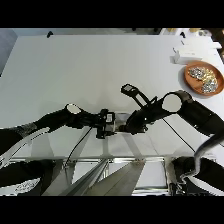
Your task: Fold the box and place the chain.
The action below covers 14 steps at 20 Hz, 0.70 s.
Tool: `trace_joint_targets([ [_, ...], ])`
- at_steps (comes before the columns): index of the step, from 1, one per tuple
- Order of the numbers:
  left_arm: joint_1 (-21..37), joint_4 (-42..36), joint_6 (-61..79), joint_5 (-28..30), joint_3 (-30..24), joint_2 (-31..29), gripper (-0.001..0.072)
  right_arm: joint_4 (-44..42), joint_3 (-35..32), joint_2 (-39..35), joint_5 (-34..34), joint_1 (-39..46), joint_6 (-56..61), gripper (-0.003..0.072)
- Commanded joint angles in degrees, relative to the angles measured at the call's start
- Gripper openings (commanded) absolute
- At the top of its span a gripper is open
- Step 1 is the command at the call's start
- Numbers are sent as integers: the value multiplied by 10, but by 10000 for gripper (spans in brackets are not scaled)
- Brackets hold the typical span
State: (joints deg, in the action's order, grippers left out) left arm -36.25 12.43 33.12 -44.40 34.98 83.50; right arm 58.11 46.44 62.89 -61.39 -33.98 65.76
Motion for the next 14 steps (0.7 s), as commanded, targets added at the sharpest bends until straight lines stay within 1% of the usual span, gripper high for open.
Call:
trace_joint_targets([
  [1, 0, 0, 0, 0, 0, 0, 208, -8, 4, 4, -25, -3, 0, 129],
  [3, 0, 0, 0, 0, 0, 0, 208, 17, 20, -26, -49, -3, 5, 129],
  [4, 0, 0, 0, 0, 0, 0, 208, 52, 32, -48, -61, -3, 21, 129],
  [7, 0, 0, 0, 0, 0, 0, 208, 214, 45, -119, -88, 15, 108, 128],
  [9, 0, 0, 0, 0, 0, 0, 208, 283, 45, -140, -129, 59, 145, 128],
  [10, 0, 0, 0, 0, 0, 0, 208, 294, 44, -141, -150, 91, 148, 129],
  [11, 0, 0, 0, 0, 0, 0, 208, 292, 38, -140, -156, 124, 148, 129],
  [13, 0, 0, 0, 0, 0, 0, 208, 290, 10, -139, -134, 184, 148, 134],
  [14, 0, 0, 0, 0, 0, 0, 208, 284, -12, -138, -113, 207, 147, 201],
])
